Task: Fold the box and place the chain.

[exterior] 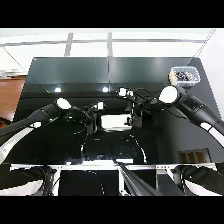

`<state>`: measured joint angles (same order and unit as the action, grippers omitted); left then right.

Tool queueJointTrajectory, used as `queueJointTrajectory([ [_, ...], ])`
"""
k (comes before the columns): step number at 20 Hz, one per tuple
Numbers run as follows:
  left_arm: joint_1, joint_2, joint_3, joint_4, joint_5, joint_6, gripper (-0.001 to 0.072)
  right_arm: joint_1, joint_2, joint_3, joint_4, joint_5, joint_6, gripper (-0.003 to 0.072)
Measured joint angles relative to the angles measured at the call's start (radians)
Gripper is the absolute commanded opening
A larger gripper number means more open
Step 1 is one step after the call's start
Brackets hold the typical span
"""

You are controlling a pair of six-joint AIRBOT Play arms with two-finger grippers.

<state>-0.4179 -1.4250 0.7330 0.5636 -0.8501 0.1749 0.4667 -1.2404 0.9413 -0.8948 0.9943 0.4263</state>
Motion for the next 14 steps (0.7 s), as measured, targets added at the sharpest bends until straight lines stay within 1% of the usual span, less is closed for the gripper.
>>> queueJointTrajectory([
  [4, 0.0, 0.0, 0.0, -0.002, -0.008, 0.0, 0.04, 0.0, -0.011, 0.0, 0.0, -0.005, -0.001, 0.0709],
  [5, 0.0, 0.0, 0.0, -0.002, -0.015, -0.001, 0.04, 0.0, -0.014, 0.0, 0.0, -0.005, -0.001, 0.0605],
  [6, 0.0, 0.0, 0.0, -0.002, -0.019, -0.001, 0.04, 0.0, -0.015, 0.0, 0.0, -0.006, -0.002, 0.0472],
  [14, 0.0, 0.0, 0.0, -0.003, -0.025, 0.0, 0.0399, 0.0, -0.018, 0.0, 0.001, 0.017, 0.002, 0.0471],
])
